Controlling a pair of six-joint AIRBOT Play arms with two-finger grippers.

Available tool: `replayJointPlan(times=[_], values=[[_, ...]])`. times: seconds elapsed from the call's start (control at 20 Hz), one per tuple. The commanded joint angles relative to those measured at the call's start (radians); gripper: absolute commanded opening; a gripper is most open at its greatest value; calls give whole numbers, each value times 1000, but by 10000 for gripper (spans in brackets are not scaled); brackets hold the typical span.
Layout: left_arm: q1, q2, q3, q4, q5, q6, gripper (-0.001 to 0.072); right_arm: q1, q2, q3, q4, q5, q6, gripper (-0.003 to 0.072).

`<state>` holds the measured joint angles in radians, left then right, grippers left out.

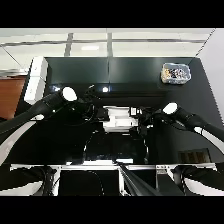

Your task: Fold the box and place the chain.

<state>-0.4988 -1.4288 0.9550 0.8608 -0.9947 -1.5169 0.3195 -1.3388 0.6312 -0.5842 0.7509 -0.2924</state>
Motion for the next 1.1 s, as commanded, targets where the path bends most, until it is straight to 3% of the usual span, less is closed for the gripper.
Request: replayJointPlan(times=[0.0,0.25,0.55,0.8,1.0,1.05], values=[[-48,0,24,132,36,-150,437,0,0,-1,0,0,0,168],[-108,0,29,300,77,-349,436,0,0,-1,0,0,0,167],[-159,-2,34,466,16,-544,436,0,0,-1,0,0,0,167],[-233,-93,166,539,-91,-595,436,0,0,-1,0,0,0,168],[-257,-143,203,549,-88,-678,434,0,0,-1,0,0,0,168],[-257,-145,203,552,-89,-691,393,0,0,-1,0,0,0,168]])
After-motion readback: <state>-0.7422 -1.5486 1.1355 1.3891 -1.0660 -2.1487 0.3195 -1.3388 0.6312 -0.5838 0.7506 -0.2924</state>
